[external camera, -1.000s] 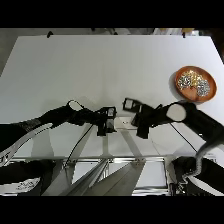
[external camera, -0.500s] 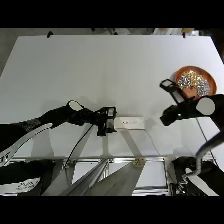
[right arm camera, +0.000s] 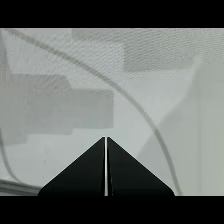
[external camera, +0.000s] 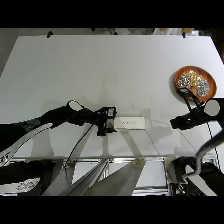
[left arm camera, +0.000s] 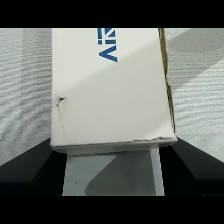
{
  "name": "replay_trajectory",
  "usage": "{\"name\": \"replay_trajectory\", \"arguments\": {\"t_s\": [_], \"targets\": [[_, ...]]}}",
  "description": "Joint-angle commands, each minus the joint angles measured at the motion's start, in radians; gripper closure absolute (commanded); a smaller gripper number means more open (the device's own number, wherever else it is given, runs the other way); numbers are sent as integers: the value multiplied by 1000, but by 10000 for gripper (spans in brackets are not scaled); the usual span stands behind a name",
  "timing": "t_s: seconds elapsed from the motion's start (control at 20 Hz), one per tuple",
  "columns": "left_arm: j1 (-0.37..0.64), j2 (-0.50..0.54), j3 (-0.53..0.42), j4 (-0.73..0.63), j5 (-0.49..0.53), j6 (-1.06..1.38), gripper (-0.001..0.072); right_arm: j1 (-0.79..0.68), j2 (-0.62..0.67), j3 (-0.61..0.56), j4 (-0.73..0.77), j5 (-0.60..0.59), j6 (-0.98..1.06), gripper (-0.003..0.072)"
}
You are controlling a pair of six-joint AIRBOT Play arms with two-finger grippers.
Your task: Fold the box and place the chain.
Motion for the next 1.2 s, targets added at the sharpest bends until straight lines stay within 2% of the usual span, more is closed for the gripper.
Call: {"name": "replay_trajectory", "arguments": {"t_s": [0.0, 0.3, 0.4, 0.55, 0.75, 0.9, 1.0, 1.15], "targets": [[1, 0, 0, 0, 0, 0, 379, -6, 1, -2, -3, 13, 21, 673], [3, 14, 0, 0, -37, -3, 380, -6, 1, -2, -3, 13, 21, 673], [21, 67, 0, -10, -30, -8, 380, -6, 1, -2, -3, 13, 21, 673], [89, 217, 0, -10, -28, -66, 379, -6, 1, -2, -3, 13, 21, 673], [272, 456, 0, 74, -10, -278, 379, -6, 1, -2, -3, 13, 21, 673], [466, 598, 0, 230, 22, -500, 379, -6, 1, -2, -3, 13, 21, 673], [612, 647, 0, 344, 32, -644, 379, -6, 1, -2, -3, 13, 21, 673], [815, 651, 0, 533, 55, -871, 379, -6, 1, -2, -3, 13, 21, 673]]}}
